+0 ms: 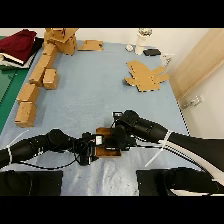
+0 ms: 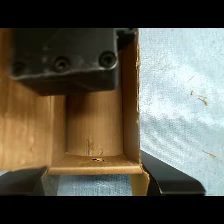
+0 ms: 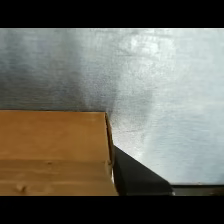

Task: Fold the box.

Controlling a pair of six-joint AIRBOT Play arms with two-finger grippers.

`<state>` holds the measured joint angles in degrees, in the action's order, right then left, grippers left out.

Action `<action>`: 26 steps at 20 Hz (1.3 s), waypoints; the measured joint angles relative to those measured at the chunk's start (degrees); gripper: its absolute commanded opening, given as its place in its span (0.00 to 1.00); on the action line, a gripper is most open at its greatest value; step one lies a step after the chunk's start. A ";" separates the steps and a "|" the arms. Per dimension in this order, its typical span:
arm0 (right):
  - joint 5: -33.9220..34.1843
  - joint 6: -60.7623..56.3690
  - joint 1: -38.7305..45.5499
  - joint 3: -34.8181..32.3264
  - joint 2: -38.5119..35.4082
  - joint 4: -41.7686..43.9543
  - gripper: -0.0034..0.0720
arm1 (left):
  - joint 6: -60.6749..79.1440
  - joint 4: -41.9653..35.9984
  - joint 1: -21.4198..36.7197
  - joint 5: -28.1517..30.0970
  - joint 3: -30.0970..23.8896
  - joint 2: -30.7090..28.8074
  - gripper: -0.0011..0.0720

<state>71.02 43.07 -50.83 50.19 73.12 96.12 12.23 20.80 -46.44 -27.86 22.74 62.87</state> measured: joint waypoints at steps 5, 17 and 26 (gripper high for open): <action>1.51 0.00 0.04 0.81 0.09 -0.48 0.13 | 0.00 0.04 0.00 -0.04 0.02 0.00 0.61; 2.86 0.70 0.00 1.86 -0.66 -2.01 0.59 | 0.02 -0.02 0.00 0.02 0.00 0.00 0.61; 10.21 0.39 2.71 2.62 -10.86 -2.56 0.19 | 0.00 -0.02 0.00 0.00 0.00 0.00 0.61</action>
